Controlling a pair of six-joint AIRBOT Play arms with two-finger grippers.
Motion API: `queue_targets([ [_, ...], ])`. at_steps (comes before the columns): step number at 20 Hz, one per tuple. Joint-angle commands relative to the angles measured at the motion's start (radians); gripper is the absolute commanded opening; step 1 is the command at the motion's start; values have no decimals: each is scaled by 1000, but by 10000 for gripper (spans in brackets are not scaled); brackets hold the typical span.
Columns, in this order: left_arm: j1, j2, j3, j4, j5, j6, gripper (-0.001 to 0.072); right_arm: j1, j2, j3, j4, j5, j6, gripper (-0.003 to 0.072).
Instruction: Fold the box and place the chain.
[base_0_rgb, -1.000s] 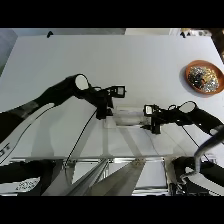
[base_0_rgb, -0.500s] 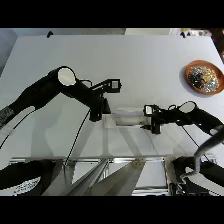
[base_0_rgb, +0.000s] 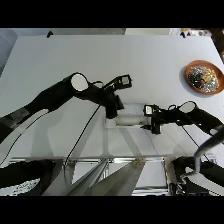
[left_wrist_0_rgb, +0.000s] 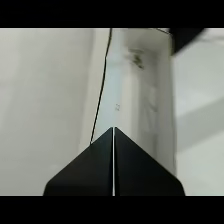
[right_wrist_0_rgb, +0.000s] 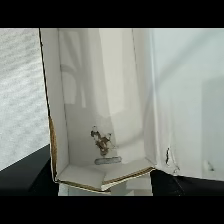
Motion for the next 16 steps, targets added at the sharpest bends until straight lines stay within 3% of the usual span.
queue_targets([
  [1,-5,-53,0,-18,182,-135,2,-1,1,0,0,0,0,316],
  [6,-5,-143,0,-18,157,-170,2,-1,1,0,0,0,0,316],
  [9,-3,-119,0,-7,87,-204,1,-1,1,0,0,0,0,316],
  [13,-4,8,0,313,-31,-391,1,-1,1,0,0,0,0,316],
  [16,-5,97,0,490,-217,-346,2,-1,1,0,0,0,0,316],
])
